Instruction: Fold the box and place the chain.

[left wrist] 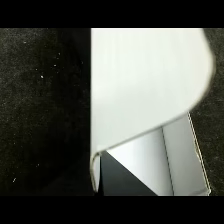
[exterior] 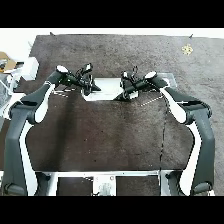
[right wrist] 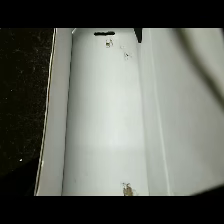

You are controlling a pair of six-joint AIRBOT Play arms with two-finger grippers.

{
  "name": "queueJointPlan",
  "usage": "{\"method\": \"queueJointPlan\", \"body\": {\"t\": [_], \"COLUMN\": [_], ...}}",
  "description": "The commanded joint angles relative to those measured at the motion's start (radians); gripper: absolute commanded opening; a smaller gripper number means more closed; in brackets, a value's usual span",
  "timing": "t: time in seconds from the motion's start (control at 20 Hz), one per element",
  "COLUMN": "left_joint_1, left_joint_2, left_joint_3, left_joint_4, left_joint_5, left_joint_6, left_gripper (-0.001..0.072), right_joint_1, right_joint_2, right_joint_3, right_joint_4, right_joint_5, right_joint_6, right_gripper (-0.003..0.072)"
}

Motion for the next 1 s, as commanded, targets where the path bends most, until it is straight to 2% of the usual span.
{"method": "queueJointPlan", "body": {"t": [0.0, 0.15, 0.2, 0.25, 0.45, 0.6, 0.85, 0.95], "left_joint_1": [0.000, 0.000, 0.000, 0.000, 0.002, 0.046, 0.163, 0.152], "left_joint_2": [0.000, 0.000, 0.000, 0.000, 0.012, 0.040, 0.119, 0.116], "left_joint_3": [0.000, 0.000, 0.000, 0.000, 0.000, 0.029, 0.061, 0.035], "left_joint_4": [-0.009, -0.032, -0.035, -0.042, -0.063, -0.060, -0.104, -0.175], "left_joint_5": [-0.001, -0.002, -0.002, -0.002, -0.005, -0.061, -0.281, -0.371], "left_joint_6": [0.000, -0.001, -0.003, -0.008, -0.063, -0.130, -0.394, -0.567], "left_gripper": [0.0014, 0.0017, 0.0196, 0.0281, 0.0284, 0.0283, 0.0282, 0.0281], "right_joint_1": [0.001, 0.001, 0.001, 0.001, 0.001, 0.001, 0.001, 0.002], "right_joint_2": [-0.001, -0.001, -0.001, -0.001, -0.001, -0.001, -0.001, -0.001], "right_joint_3": [0.000, 0.000, 0.001, 0.001, 0.001, 0.001, 0.001, 0.000], "right_joint_4": [0.001, 0.000, 0.000, 0.001, 0.000, 0.000, 0.000, 0.000], "right_joint_5": [0.000, 0.000, 0.000, 0.000, 0.000, 0.000, 0.000, 0.000], "right_joint_6": [0.000, 0.000, 0.000, 0.000, 0.000, 0.000, 0.000, 0.000], "right_gripper": [0.0437, 0.0437, 0.0437, 0.0437, 0.0437, 0.0437, 0.0437, 0.0437]}}
